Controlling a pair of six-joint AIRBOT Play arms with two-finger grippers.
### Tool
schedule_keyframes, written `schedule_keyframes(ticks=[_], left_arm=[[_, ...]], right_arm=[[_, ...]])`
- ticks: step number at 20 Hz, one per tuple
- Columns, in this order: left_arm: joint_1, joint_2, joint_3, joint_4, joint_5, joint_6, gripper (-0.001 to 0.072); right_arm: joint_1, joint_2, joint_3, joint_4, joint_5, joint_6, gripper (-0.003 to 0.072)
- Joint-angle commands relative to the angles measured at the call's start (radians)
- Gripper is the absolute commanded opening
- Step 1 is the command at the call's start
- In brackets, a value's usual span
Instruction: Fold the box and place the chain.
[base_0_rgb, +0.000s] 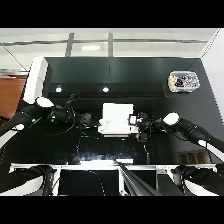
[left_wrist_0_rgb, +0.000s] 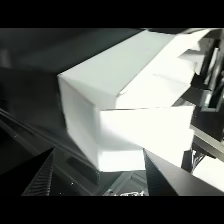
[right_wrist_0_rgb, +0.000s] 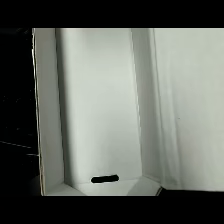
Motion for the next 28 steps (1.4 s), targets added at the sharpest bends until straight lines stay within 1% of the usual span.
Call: schedule_keyframes(ticks=[1, 2, 5, 8, 10, 12, 15, 17, 18, 20, 21, 22, 25, 26, 27, 28], left_arm=[[-0.033, -0.001, 0.019, 0.000, 0.000, 0.006, 0.0628], [-0.060, -0.001, 0.019, 0.001, 0.032, 0.005, 0.0628], [-0.161, -0.001, 0.021, 0.024, 0.179, -0.038, 0.0628], [-0.251, -0.004, 0.046, 0.170, 0.294, -0.173, 0.0628], [-0.299, -0.008, 0.066, 0.273, 0.344, -0.266, 0.0628], [-0.332, -0.017, 0.088, 0.359, 0.362, -0.354, 0.0628], [-0.360, -0.029, 0.136, 0.489, 0.339, -0.489, 0.0627], [-0.398, -0.038, 0.187, 0.613, 0.308, -0.614, 0.0625], [-0.420, -0.047, 0.219, 0.689, 0.273, -0.693, 0.0617], [-0.467, -0.079, 0.291, 0.848, 0.157, -0.901, 0.0616], [-0.487, -0.097, 0.323, 0.896, 0.100, -0.964, 0.0561], [-0.507, -0.115, 0.352, 0.929, 0.059, -0.998, 0.0483], [-0.556, -0.148, 0.396, 0.966, 0.041, -1.094, 0.0482], [-0.569, -0.159, 0.403, 0.980, 0.031, -1.141, 0.0444], [-0.580, -0.166, 0.404, 0.989, 0.027, -1.157, 0.0385], [-0.588, -0.174, 0.404, 0.989, 0.025, -1.173, 0.0356]], right_arm=[[0.001, 0.000, 0.000, 0.000, 0.000, 0.001, 0.0478], [0.001, 0.000, 0.000, 0.000, 0.000, 0.001, 0.0478], [0.001, 0.000, 0.000, 0.000, 0.000, 0.001, 0.0478], [0.001, 0.000, 0.000, 0.000, 0.000, 0.001, 0.0478], [0.001, 0.000, 0.000, 0.000, 0.000, 0.001, 0.0478], [0.001, 0.000, 0.000, 0.000, 0.000, 0.001, 0.0478], [0.001, 0.000, 0.000, 0.000, 0.000, 0.001, 0.0478], [0.001, 0.000, 0.000, 0.000, 0.000, 0.001, 0.0478], [0.001, 0.000, 0.000, 0.000, 0.000, 0.001, 0.0478], [0.001, 0.000, 0.000, 0.000, 0.000, 0.001, 0.0478], [0.001, 0.000, 0.000, 0.000, 0.000, 0.001, 0.0478], [0.001, 0.000, 0.000, 0.000, 0.000, 0.001, 0.0478], [0.001, 0.000, 0.000, 0.000, 0.000, 0.001, 0.0478], [0.001, 0.000, 0.000, 0.000, 0.000, 0.001, 0.0478], [0.001, 0.000, 0.000, 0.000, 0.000, 0.001, 0.0478], [0.001, 0.000, 0.000, 0.000, 0.000, 0.001, 0.0478]])
